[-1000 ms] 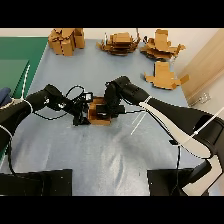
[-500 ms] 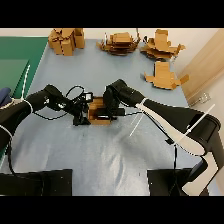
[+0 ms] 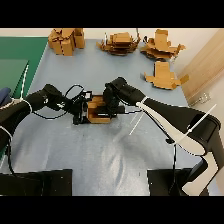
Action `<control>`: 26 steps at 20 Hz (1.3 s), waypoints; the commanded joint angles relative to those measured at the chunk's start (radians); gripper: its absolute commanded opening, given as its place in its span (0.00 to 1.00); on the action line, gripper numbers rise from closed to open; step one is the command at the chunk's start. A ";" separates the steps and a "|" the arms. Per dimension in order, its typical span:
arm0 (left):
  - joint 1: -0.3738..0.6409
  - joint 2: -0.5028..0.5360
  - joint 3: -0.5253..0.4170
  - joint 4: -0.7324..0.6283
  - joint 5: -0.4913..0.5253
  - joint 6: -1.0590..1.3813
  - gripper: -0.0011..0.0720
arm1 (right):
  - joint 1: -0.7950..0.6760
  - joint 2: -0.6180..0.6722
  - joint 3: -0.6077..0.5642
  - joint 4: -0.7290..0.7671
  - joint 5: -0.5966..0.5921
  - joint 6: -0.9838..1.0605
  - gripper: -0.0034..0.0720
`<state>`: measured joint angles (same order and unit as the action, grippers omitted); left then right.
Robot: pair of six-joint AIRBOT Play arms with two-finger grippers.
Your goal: Fold the box.
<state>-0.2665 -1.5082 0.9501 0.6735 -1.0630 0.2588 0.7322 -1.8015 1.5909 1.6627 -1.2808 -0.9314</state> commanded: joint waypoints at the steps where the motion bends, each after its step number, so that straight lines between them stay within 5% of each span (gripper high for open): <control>1: 0.000 -0.001 -0.001 0.002 -0.004 0.002 0.11 | 0.001 0.002 0.008 0.018 0.003 -0.002 0.18; 2: 0.000 -0.001 -0.001 0.002 -0.004 0.002 0.11 | 0.001 0.002 0.008 0.017 -0.001 -0.001 0.44; 3: 0.000 -0.001 -0.001 0.002 -0.005 0.002 0.11 | 0.001 0.002 0.008 0.017 -0.008 -0.001 0.49; 26: -0.001 -0.001 -0.001 0.002 -0.013 0.002 0.11 | 0.001 -0.039 0.077 -0.084 -0.074 0.043 0.45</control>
<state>-0.2676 -1.5089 0.9493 0.6754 -1.0740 0.2584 0.7322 -1.8248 1.6451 1.5799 -1.3407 -0.8871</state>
